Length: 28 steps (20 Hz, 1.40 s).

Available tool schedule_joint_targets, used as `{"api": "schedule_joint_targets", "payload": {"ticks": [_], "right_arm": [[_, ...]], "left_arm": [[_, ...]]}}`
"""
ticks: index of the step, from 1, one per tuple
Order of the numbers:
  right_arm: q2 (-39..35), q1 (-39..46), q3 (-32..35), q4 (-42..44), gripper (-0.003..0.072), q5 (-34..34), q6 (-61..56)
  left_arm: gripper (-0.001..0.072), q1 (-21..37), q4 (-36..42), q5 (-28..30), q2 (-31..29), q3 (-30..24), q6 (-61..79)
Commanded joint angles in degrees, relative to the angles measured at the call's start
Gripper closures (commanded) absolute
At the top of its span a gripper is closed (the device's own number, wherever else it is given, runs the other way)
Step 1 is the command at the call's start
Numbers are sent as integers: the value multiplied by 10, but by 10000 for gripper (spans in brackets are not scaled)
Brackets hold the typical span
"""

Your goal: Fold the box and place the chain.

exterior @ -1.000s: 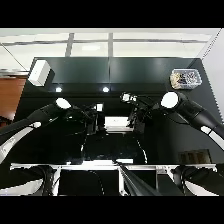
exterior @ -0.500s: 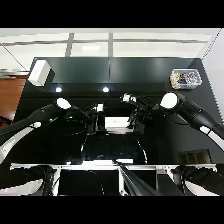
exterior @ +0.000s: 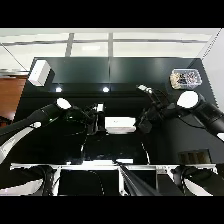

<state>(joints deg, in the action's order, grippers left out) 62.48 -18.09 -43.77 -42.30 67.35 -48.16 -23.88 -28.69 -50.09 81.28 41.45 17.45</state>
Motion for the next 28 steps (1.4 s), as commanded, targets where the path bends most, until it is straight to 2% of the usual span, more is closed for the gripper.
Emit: {"api": "schedule_joint_targets", "payload": {"ticks": [1, 3, 5, 7, 12, 14, 18, 20, 23, 26, 28], "right_arm": [[-2, 28, 72, 201, 671, -2, -8], [10, 16, 97, 280, 671, -70, -9], [28, -2, 97, 283, 670, -139, -49], [48, -16, 97, 279, 671, -176, -71], [78, -24, 97, 151, 671, -192, -199], [78, -24, 97, 124, 671, -200, -216], [78, -24, 96, 122, 670, -198, -210], [73, -22, 74, 120, 670, -159, -192], [31, -7, -2, 89, 671, -69, -177], [-32, 31, -83, -45, 671, -17, -181], [-76, 60, -94, -198, 671, -50, -244]], "left_arm": [[226, 0, 0, 1, 0, 0, 1], [226, 0, 0, 1, 0, 0, 1], [227, 0, 0, 1, 0, 0, 1], [226, 0, 0, 1, 0, 0, 1], [226, 0, 0, 1, 0, 0, 1], [226, 0, 0, 1, 0, 0, 1], [226, 0, 0, 0, 0, 0, 1], [226, 0, 2, 0, 0, 0, 1], [226, 0, 2, 0, 0, 0, 1], [226, 0, 2, 0, 0, 0, 1], [219, 0, 2, 2, 0, 0, 1]]}}
